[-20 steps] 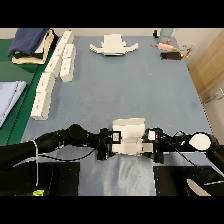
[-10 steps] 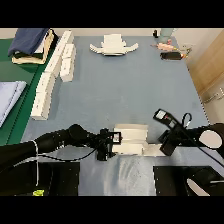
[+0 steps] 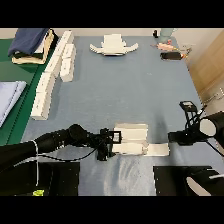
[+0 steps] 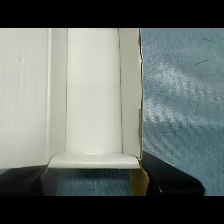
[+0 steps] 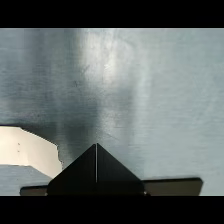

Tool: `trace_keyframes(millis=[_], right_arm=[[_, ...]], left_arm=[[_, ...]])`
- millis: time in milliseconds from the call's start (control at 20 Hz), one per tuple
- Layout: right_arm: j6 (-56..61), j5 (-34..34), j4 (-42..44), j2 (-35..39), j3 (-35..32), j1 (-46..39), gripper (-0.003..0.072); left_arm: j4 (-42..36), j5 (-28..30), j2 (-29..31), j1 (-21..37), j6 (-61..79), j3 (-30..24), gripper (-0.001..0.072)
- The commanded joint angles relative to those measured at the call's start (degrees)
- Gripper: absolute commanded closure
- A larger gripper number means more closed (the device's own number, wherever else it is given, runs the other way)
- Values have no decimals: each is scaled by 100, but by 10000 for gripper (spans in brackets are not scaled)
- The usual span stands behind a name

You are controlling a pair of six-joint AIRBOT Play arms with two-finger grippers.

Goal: Fold the box.

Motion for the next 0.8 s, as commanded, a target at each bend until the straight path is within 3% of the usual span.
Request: trace_keyframes(millis=[0,200,550,750], right_arm=[[74,-13,817,-647,-271,-83,683],[-267,-227,1416,-741,-428,-72,684],[-629,-280,2463,177,-431,-59,683],[-881,-313,2828,254,-431,-59,682]], left_arm=[[0,2,-2,0,-2,4,189],[0,2,-2,0,-2,4,189],[0,2,-2,0,-2,4,189],[0,2,-2,0,-2,4,189]])
